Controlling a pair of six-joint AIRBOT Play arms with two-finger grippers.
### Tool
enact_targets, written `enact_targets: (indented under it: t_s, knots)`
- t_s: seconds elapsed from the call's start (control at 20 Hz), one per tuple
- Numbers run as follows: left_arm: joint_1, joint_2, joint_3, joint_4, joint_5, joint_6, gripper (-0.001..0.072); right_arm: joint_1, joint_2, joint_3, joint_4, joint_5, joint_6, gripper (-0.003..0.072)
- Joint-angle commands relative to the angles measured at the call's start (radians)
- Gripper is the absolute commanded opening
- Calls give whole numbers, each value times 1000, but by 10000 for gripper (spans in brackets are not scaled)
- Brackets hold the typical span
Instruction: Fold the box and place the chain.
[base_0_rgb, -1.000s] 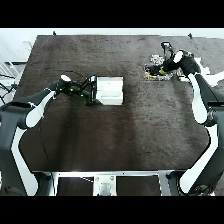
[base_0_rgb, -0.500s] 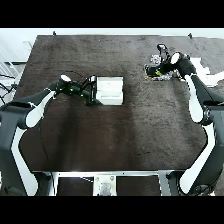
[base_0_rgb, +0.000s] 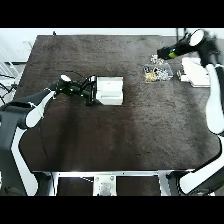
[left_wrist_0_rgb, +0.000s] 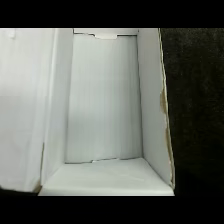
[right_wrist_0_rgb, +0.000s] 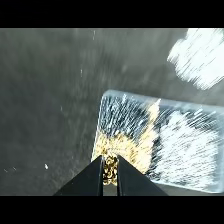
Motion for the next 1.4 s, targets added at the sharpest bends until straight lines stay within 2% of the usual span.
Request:
enact_targets:
  t_s: [0.0,0.2,0.4,0.6,0.8,1.0,1.2,1.35]
  knots:
    - [0,0,0,0,0,0,448,18,156,1,-11,18,-8,11]
    - [0,0,0,0,-1,0,448,79,310,1,-11,79,-32,12]
    - [0,0,0,0,-1,0,447,167,403,1,-11,151,-34,12]
    - [0,0,0,0,-1,0,448,290,428,0,-11,248,-34,11]
    - [0,0,0,0,-1,0,447,449,417,-65,-11,256,-34,12]
    - [0,0,0,0,-1,0,448,558,381,-224,-11,135,-22,12]
    - [0,0,0,0,-1,0,448,576,306,-380,-8,-31,32,12]
    - [0,0,0,0,-1,0,447,574,221,-478,-8,-223,32,12]
